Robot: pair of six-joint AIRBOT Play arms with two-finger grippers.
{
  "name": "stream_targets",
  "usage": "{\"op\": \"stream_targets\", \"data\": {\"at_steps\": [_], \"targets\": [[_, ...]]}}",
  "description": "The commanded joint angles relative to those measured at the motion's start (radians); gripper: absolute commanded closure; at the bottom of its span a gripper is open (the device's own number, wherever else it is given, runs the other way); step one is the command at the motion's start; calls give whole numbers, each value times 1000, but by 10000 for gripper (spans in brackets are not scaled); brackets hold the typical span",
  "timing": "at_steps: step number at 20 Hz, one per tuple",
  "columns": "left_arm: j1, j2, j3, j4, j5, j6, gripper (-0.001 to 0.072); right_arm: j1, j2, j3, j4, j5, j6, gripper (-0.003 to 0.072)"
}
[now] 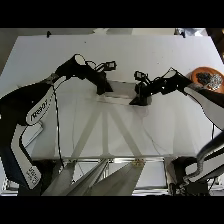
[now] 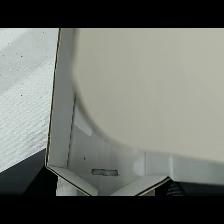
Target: Fold the box and place the chain.
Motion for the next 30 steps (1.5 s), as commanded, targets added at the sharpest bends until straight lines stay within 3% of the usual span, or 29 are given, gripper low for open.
{"op": "stream_targets", "data": {"at_steps": [1, 22, 23, 24, 26, 27, 30], "targets": [[1, 0, 0, 0, 0, 0, 698, 1, 0, 1, 0, 0, 0, 311], [3, 0, 0, 0, -6, -4, 687, 1, 0, 1, 0, 0, 0, 311], [3, 0, 0, 0, -7, -4, 671, 1, 0, 1, 0, 0, 0, 311], [3, 0, 0, 0, -7, -4, 602, 1, 0, 1, 0, 0, 0, 311], [3, 0, 0, 0, -7, -4, 314, 1, 0, 1, 0, 0, 0, 311], [3, 0, 0, 0, -6, -4, 243, 1, 0, 1, 0, 0, 0, 311], [14, 2, 0, 0, -8, -5, 243, 1, 0, 1, 0, 0, 0, 311]]}}
